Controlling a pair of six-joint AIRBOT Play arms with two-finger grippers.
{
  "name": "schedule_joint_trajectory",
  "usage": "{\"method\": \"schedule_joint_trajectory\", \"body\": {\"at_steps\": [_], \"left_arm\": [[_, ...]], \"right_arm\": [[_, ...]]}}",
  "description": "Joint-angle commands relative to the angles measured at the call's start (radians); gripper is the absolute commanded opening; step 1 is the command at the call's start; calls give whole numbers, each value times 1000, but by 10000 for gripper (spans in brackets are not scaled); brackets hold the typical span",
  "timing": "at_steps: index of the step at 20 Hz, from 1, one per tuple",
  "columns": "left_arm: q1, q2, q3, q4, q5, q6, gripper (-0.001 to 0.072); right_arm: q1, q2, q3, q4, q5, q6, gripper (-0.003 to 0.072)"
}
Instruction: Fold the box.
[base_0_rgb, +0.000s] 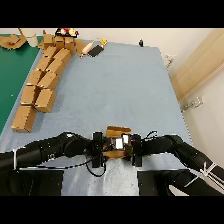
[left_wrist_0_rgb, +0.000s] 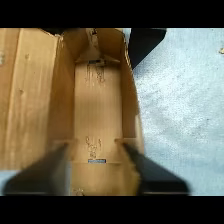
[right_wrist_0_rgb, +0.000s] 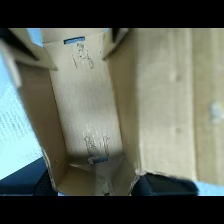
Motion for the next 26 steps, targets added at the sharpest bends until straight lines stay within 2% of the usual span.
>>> {"method": "schedule_joint_trajectory", "body": {"at_steps": [1, 2, 3, 6, 8, 10, 12, 13, 16, 18, 20, 23, 26], "left_arm": [[1, 20, 1, 15, -84, 0, 214], [1, 32, 1, 21, -104, -13, 178], [1, 51, 1, 28, -116, -51, 14], [9, 106, 1, 38, -133, -162, 13], [24, 152, 1, 120, -204, -278, 12], [30, 225, 1, 202, -268, -423, 12], [32, 318, 0, 228, -269, -568, 12], [42, 356, -1, 271, -266, -697, 12], [140, 412, -56, 480, -292, -1304, 12], [229, 414, -106, 454, -301, -1500, 12], [288, 414, -162, 373, -309, -1519, 12], [302, 402, -192, 342, -359, -1518, 12], [289, 359, -193, 272, -332, -1500, 12]], "right_arm": [[0, -1, 1, 0, 1, -2, 415], [0, -1, 1, 0, 1, -2, 415], [0, -1, 1, 0, 1, -2, 416], [0, -1, 0, 0, 1, -2, 415], [0, -1, 0, 0, 1, -2, 416], [0, -1, 1, 0, 1, -2, 416], [0, -1, 0, 0, 1, -2, 415], [0, -1, 0, 0, 1, -2, 416], [0, -1, 0, 0, 1, -2, 416], [0, -1, 1, 0, 1, -2, 416], [0, -1, 1, 0, 0, -2, 416], [0, -1, 1, 0, 1, -2, 416], [0, -1, 1, 0, 0, -2, 416]]}}
